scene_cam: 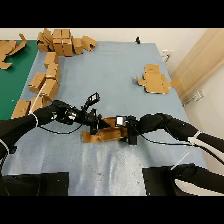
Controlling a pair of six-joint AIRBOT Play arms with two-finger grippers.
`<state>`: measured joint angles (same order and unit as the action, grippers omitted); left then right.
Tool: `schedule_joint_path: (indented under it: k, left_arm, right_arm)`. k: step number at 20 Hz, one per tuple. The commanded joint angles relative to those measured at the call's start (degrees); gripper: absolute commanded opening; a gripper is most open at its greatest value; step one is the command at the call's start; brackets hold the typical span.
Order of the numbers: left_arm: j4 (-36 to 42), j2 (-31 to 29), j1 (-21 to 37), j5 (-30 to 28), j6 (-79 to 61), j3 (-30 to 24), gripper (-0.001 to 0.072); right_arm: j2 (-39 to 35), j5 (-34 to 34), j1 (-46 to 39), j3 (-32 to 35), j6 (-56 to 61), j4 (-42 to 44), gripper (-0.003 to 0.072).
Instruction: Fold the box.
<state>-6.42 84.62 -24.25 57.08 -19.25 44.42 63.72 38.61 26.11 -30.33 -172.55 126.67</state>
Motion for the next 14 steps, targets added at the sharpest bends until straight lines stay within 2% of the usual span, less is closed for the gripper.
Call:
schedule_joint_path:
  k: [1, 14]
  left_arm:
    - [0.0, 0.0, 0.0, 0.0, 0.0, 0.0, 0.0011]
    - [0.0, 0.0, 0.0, 0.0, 0.0, 0.0, 0.0011]
  right_arm:
    - [-0.2, 2.7, 0.1, -0.2, 0.0, 0.7, 0.0705]
    - [-0.1, 1.9, 0.1, -0.2, 0.0, 1.7, 0.0689]
